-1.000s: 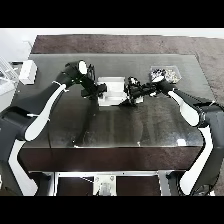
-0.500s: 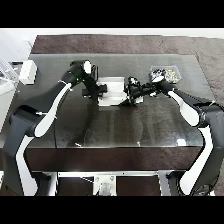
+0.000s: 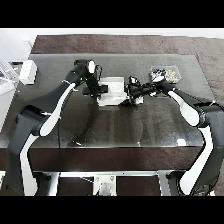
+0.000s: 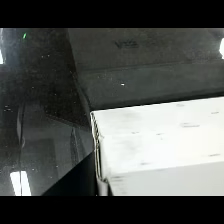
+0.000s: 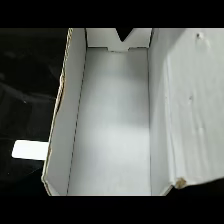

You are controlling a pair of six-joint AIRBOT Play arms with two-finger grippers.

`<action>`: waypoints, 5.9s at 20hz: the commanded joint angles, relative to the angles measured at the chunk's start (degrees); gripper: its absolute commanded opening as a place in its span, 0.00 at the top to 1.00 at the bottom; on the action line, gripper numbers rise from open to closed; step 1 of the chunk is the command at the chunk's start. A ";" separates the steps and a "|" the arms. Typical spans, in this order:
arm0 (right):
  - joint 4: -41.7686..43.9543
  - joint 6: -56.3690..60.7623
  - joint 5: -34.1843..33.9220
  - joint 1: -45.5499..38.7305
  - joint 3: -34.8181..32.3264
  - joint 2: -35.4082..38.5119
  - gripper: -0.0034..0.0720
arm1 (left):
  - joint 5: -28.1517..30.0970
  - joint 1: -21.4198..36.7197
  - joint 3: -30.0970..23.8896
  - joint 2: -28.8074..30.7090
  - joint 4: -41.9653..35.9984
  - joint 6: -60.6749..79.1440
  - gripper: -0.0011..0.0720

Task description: Fold the box and place the chain.

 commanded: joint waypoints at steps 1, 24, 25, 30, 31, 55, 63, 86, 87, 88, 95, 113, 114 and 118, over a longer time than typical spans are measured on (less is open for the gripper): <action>-0.13 -0.02 -0.31 0.07 -0.02 -0.04 0.18 | -0.15 -0.20 0.39 -0.26 0.13 0.66 0.96; -0.11 -0.02 -0.31 0.07 -0.02 -0.04 0.18 | -14.03 16.24 1.44 11.13 -16.59 58.90 0.11; -0.13 -0.02 -0.31 0.07 -0.02 -0.04 0.18 | -16.00 17.55 1.11 11.10 -17.68 59.84 0.11; -0.13 0.00 -0.31 0.04 -0.02 -0.04 0.18 | -3.23 19.39 -10.14 11.10 -23.32 83.89 0.03; -0.13 -0.02 -0.33 0.07 -0.02 -0.04 0.18 | -0.66 20.04 -13.86 11.02 -29.55 92.56 0.03; -0.13 -0.02 -0.31 0.07 -0.02 -0.04 0.18 | 9.55 20.96 -31.45 4.20 -54.55 132.72 0.00; -0.13 -0.02 -0.31 0.07 -0.02 -0.04 0.18 | 11.43 20.24 -31.45 3.50 -55.74 134.22 0.00; -0.13 0.00 -0.31 0.07 -0.02 -0.04 0.18 | 7.52 20.74 -31.45 3.43 -55.82 139.69 0.00; -0.13 0.00 -0.31 0.07 -0.02 -0.04 0.18 | 7.85 20.74 -31.45 3.43 -55.82 139.82 0.00; -0.13 0.00 -0.31 0.07 -0.02 -0.04 0.18 | 7.93 20.74 -31.45 3.43 -55.84 139.91 0.00; -0.13 -0.02 -0.31 0.07 -0.02 -0.04 0.18 | 7.76 20.74 -30.64 2.05 -57.61 139.47 0.00; -0.13 0.00 -0.31 0.07 -0.02 -0.04 0.18 | 10.36 20.09 -30.29 1.57 -59.43 139.75 0.00; -0.13 -0.02 -0.31 0.07 -0.02 -0.04 0.18 | 10.38 20.09 -30.29 1.57 -59.43 139.75 0.00; -0.13 0.00 -0.31 0.07 -0.02 -0.04 0.18 | 10.51 20.09 -30.03 1.27 -59.47 139.78 0.00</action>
